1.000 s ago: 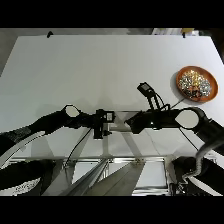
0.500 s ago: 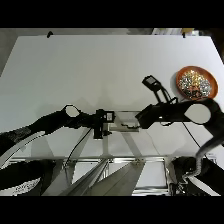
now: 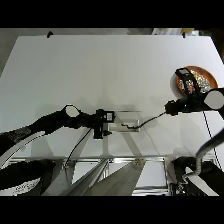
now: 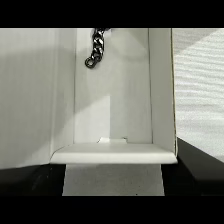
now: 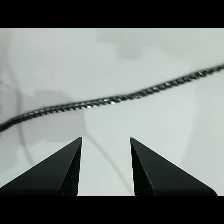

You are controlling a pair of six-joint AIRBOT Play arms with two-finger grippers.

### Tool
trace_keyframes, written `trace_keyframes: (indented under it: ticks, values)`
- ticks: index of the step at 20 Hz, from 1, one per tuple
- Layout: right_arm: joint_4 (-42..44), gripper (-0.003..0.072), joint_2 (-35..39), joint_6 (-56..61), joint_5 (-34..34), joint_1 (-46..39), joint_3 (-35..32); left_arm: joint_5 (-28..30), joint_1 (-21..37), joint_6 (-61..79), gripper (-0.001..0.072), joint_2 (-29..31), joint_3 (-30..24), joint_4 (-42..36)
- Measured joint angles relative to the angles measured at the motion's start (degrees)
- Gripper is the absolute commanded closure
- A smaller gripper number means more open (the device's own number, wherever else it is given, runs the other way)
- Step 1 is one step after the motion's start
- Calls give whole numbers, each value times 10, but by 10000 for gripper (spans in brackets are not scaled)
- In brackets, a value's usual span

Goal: Fold the box and place the chain.

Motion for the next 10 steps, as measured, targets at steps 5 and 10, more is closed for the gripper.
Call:
trace_keyframes:
  ticks: [5,10]
  values:
    - [-9,349,-90,40,-32,-16,-3,0,0,0,505,0,0,0]
    - [-11,352,-157,58,-54,-19,-3,0,0,0,505,0,0,0]
